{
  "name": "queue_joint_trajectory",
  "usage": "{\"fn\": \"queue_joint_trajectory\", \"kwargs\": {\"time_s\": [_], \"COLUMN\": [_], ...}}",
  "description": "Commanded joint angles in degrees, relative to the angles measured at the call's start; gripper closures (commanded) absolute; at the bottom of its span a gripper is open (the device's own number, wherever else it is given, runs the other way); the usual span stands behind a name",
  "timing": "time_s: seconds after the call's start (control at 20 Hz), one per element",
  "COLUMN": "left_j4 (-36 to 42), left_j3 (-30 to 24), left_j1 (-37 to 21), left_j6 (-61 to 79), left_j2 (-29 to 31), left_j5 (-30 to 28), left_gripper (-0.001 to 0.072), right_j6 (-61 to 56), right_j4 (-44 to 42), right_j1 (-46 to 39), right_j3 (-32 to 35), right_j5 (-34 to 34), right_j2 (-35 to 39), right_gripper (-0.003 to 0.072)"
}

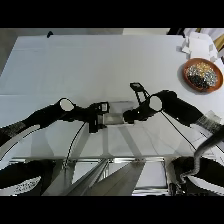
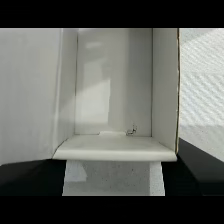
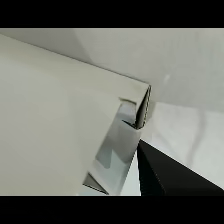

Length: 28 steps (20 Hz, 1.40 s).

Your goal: Fold the box and place the chain.

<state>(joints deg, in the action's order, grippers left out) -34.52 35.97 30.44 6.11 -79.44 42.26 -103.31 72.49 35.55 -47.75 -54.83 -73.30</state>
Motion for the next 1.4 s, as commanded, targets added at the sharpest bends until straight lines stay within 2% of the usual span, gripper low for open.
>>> {"fn": "queue_joint_trajectory", "kwargs": {"time_s": [0.0,0.2,0.4,0.55,0.7,0.9,1.1,1.15,1.35], "left_j4": [0.0,0.0,0.0,0.0,0.0,0.0,0.0,0.0,0.0], "left_j3": [0.0,0.0,0.0,0.0,0.0,0.0,0.0,0.0,0.0], "left_j1": [0.0,0.0,0.0,0.0,0.0,0.0,0.0,0.0,0.0], "left_j6": [0.0,0.0,0.0,0.0,0.0,0.0,0.0,0.0,0.0], "left_j2": [0.0,0.0,0.0,0.0,0.0,0.0,0.0,0.0,0.0], "left_j5": [0.0,0.0,0.0,0.0,0.0,0.0,0.0,0.0,0.0], "left_gripper": [0.0701,0.0701,0.0701,0.0701,0.0701,0.0701,0.0701,0.0701,0.0701], "right_j6": [-7.8,-14.3,-18.4,-20.4,-23.3,-25.4,-26.0,-26.4,-28.3], "right_j4": [5.0,9.0,9.2,11.6,14.2,15.0,15.0,15.0,15.4], "right_j1": [1.7,3.1,3.7,5.2,5.6,7.0,8.3,8.3,8.3], "right_j3": [-0.8,-1.1,-3.1,-6.7,-7.0,-7.0,-7.0,-7.0,-7.0], "right_j5": [-1.6,-1.4,-1.8,-4.9,-7.8,-7.1,-7.0,-6.9,-7.0], "right_j2": [-0.7,-0.9,-3.1,-6.6,-7.4,-7.6,-8.3,-8.3,-8.3], "right_gripper": [0.0213,0.0199,0.0203,0.0206,0.0208,0.0236,0.0317,0.039,0.0532]}}
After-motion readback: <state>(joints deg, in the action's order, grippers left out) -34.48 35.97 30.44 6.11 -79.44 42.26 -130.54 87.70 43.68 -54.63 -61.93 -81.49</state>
